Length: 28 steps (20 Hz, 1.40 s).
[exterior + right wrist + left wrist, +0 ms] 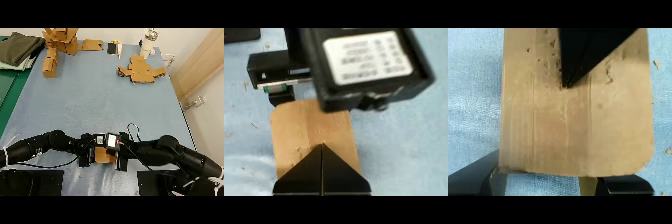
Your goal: Fold the box.
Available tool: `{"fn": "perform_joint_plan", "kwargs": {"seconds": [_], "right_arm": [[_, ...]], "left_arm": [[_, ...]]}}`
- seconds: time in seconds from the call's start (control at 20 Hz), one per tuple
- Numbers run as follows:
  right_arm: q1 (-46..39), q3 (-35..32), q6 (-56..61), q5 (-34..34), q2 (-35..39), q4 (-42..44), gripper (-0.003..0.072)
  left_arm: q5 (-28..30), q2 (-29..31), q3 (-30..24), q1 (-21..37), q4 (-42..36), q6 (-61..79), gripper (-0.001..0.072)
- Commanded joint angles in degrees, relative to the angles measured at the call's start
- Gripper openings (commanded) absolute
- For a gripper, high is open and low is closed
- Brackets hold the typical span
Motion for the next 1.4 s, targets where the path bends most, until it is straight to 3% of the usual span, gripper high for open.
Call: {"fn": "perform_joint_plan", "kwargs": {"seconds": [0.0, 0.1, 0.2, 0.45, 0.9, 1.15, 1.35], "right_arm": [[3.91, -3.41, 6.93, 4.39, 4.48, -13.68, 0.0005], [3.85, -4.0, 6.91, 4.83, 4.04, -14.75, 0.0031], [3.87, -4.0, 6.88, 5.75, 3.13, -14.8, 0.0317], [3.87, -4.0, 6.84, 5.84, 2.64, -16.46, 0.0481], [6.95, -4.02, 6.86, 4.33, 3.06, -14.93, 0.049], [11.98, -6.19, 8.79, 10.12, 3.06, -23.56, 0.0489], [13.31, -6.75, 18.67, 10.36, 3.06, -33.88, 0.0488]], "left_arm": [[0.02, 0.04, 0.0, -0.02, 0.0, 0.0, 0.0521], [0.0, 0.04, 0.0, -0.02, 0.0, 0.0, 0.0521], [0.02, 0.04, 0.0, -0.02, 0.02, 0.0, 0.0521], [0.0, 0.04, 0.0, -0.02, 0.0, 0.0, 0.0521], [0.02, 0.04, 0.0, -0.02, 0.02, 0.0, 0.0521], [0.02, 0.04, 0.0, -0.02, 0.0, 0.0, 0.0521], [0.0, 0.04, 0.0, -0.02, 0.0, 0.0, 0.0521]]}}
